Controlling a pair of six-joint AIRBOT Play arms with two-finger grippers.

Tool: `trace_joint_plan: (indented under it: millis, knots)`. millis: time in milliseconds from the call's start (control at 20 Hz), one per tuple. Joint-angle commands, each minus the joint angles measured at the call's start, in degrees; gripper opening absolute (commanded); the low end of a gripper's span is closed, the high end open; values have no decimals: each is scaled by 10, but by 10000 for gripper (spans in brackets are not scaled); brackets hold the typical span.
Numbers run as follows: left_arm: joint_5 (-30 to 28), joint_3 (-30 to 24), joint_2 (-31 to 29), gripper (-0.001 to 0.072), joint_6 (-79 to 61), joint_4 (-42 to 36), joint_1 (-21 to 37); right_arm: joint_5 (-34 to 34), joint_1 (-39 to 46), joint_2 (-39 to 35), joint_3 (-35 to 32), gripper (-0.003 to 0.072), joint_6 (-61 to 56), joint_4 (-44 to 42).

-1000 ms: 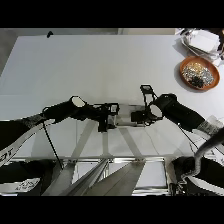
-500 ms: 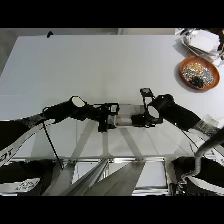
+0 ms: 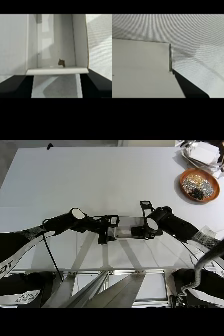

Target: Fold the box and place the chain.

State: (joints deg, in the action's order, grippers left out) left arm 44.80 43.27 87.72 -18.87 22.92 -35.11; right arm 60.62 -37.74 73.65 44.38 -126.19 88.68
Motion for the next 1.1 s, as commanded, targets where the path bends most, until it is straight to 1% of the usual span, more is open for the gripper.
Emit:
trace_joint_plan:
  millis: [0,350,400,450,700,750,800,950,1000,1050]
  knots:
    - [0,0,0,320,0,0,0,-1,0,2,0,159,0,0]
    - [0,0,0,320,0,0,0,-2,-1,4,-1,157,0,0]
    - [0,0,0,320,0,0,0,-1,-1,6,-2,137,0,0]
    - [0,0,0,320,0,0,0,-2,-1,8,-4,88,0,0]
    - [0,0,0,320,0,0,0,-2,0,10,-8,79,0,-2]
    - [0,0,0,320,0,0,0,-3,0,10,-9,39,0,-2]
    - [0,0,0,320,0,0,0,-3,-1,11,-9,20,0,-2]
    - [0,0,0,320,0,0,0,-2,0,11,-9,20,2,-2]
    - [0,0,0,320,0,0,0,-2,0,11,-9,33,6,-2]
    - [0,0,0,320,0,0,0,2,0,10,-9,135,7,-2]
